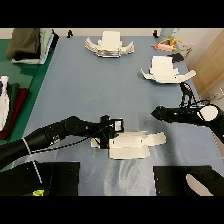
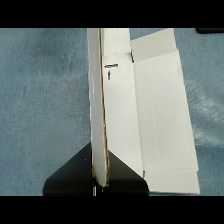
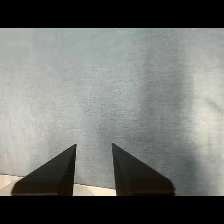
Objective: Fold the box.
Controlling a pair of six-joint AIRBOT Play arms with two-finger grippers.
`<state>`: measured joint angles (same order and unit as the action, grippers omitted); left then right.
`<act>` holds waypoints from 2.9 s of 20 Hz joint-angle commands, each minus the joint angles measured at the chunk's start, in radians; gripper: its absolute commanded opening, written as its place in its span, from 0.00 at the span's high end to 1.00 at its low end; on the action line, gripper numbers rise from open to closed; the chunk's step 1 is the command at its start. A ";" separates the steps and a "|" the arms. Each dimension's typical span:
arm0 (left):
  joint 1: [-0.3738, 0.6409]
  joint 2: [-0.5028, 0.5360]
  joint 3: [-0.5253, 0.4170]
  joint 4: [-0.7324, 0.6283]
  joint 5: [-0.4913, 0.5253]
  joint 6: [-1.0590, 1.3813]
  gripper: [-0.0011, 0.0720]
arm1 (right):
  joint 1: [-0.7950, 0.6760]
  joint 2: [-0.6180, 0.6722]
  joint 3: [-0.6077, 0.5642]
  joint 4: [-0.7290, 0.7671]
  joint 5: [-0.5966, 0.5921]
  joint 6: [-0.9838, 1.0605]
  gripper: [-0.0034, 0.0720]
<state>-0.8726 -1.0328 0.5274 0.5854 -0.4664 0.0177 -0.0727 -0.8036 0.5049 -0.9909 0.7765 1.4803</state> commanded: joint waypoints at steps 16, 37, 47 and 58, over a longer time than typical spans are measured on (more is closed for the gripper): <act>0.000 -0.001 0.000 0.001 -0.006 -0.018 0.96 | 0.346 0.394 -0.025 -0.184 0.569 -0.301 0.95; 0.000 -0.001 0.000 0.001 -0.007 -0.018 0.96 | 0.941 0.109 -0.177 -0.655 0.011 -0.424 0.17; 0.000 -0.001 0.000 0.001 -0.007 -0.018 0.96 | 0.938 0.294 -0.146 -0.830 0.067 0.033 0.17; 0.000 -0.001 0.000 0.001 -0.007 -0.018 0.96 | 0.938 0.292 -0.147 -0.856 0.108 0.203 0.16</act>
<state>-0.8726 -1.0328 0.5274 0.5861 -0.4732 -0.0006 0.8650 -0.5129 0.3576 -1.8423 0.8753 1.6535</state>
